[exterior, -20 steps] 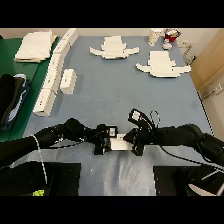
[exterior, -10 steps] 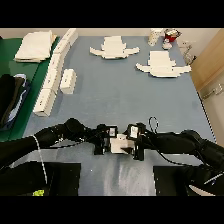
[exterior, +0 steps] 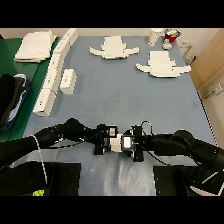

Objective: Fold the box.

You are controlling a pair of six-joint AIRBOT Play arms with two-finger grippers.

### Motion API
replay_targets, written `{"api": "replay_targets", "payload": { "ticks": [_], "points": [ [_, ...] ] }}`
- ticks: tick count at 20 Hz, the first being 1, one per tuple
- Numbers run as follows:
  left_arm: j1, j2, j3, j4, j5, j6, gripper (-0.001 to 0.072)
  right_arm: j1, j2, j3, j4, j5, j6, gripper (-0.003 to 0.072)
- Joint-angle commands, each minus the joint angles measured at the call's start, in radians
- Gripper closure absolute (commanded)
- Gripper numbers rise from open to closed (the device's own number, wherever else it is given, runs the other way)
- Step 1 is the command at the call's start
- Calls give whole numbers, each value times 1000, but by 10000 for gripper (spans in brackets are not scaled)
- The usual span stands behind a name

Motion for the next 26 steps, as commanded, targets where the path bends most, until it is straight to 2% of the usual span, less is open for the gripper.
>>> {"api": "replay_targets", "payload": {
  "ticks": [1,6,8,20,21,22,26],
  "points": [
    [0,0,0,0,0,0,382,2,-5,1,-37,11,-4,99],
    [0,0,0,0,0,0,382,2,37,1,-55,12,-3,106],
    [0,0,1,0,0,0,382,2,55,1,-92,18,-3,191],
    [0,0,0,0,0,0,382,2,88,7,-103,48,-3,192],
    [0,0,0,0,0,0,382,2,85,7,-103,48,-3,200],
    [0,0,0,0,0,0,382,2,77,7,-103,48,-2,267],
    [0,0,0,0,0,0,382,2,32,7,-84,46,0,279]
  ]
}}
